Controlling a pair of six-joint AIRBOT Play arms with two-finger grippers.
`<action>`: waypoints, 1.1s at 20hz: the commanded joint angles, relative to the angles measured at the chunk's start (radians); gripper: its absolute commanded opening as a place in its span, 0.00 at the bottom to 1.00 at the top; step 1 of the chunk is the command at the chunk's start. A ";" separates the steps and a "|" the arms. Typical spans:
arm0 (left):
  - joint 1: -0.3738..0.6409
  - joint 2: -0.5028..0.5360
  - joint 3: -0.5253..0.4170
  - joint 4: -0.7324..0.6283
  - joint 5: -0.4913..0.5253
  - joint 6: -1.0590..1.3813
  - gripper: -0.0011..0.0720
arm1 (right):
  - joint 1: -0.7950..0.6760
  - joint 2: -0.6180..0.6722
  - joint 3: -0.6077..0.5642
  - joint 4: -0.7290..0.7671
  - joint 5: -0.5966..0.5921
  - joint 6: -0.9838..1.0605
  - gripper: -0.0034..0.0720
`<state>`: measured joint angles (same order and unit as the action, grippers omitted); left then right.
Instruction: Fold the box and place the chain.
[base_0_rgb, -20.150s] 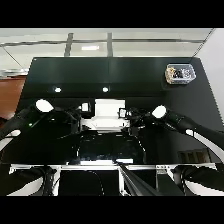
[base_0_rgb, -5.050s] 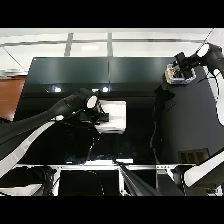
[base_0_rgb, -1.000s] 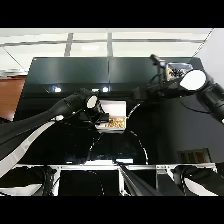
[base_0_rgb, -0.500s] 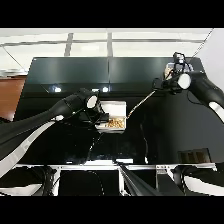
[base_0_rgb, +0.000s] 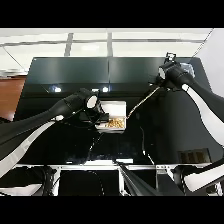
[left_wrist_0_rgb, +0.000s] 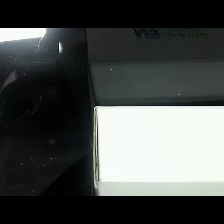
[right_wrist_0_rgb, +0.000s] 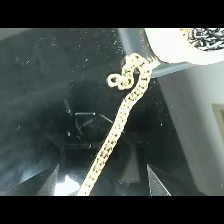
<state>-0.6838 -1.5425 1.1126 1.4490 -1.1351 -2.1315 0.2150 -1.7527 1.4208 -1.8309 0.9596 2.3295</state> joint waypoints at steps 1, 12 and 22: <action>0.001 -0.001 0.001 0.000 0.001 0.000 0.05 | -0.035 -0.047 0.025 0.085 0.022 0.036 0.76; 0.001 -0.001 0.001 0.000 0.002 0.000 0.05 | -0.047 -0.019 0.025 0.182 0.036 -0.183 0.07; 0.001 -0.001 0.001 0.000 0.002 0.000 0.05 | 0.019 0.480 0.024 0.339 0.339 -0.672 0.07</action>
